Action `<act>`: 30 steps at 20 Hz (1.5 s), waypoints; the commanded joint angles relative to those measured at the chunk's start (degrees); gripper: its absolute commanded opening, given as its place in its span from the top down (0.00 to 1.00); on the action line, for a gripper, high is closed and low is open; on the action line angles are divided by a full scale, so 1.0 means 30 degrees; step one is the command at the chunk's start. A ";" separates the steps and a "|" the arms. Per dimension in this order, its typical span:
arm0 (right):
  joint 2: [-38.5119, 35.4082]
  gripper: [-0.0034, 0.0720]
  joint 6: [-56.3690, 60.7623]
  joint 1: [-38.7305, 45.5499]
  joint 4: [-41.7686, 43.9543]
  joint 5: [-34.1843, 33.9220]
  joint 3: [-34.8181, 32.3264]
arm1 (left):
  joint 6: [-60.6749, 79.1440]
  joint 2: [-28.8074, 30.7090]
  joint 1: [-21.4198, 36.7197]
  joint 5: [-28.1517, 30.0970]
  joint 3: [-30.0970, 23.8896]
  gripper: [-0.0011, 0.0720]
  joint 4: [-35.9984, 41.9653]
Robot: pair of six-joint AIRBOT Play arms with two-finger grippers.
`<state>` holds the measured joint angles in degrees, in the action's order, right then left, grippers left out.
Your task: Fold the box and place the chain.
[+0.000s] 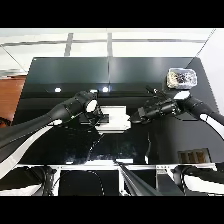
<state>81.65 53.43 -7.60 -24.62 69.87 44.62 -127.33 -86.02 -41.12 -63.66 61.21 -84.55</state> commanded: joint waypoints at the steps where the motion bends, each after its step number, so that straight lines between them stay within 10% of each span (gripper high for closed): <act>1: 0.0015 0.40 0.0634 -0.0816 0.0044 -0.0299 0.0503 | 0.0007 -0.0007 0.0022 -0.0007 0.0022 0.95 -0.0007; 15: 0.0015 0.40 1.2174 -0.6936 -1.0382 -0.5122 0.3854 | 0.0007 -0.0007 0.0022 -0.0007 0.0022 0.95 -0.0007; 30: 0.2339 0.48 2.3933 -1.1679 -2.0502 -0.1501 0.8065 | 0.0007 -0.0007 0.0022 0.0029 0.0022 0.95 -0.0015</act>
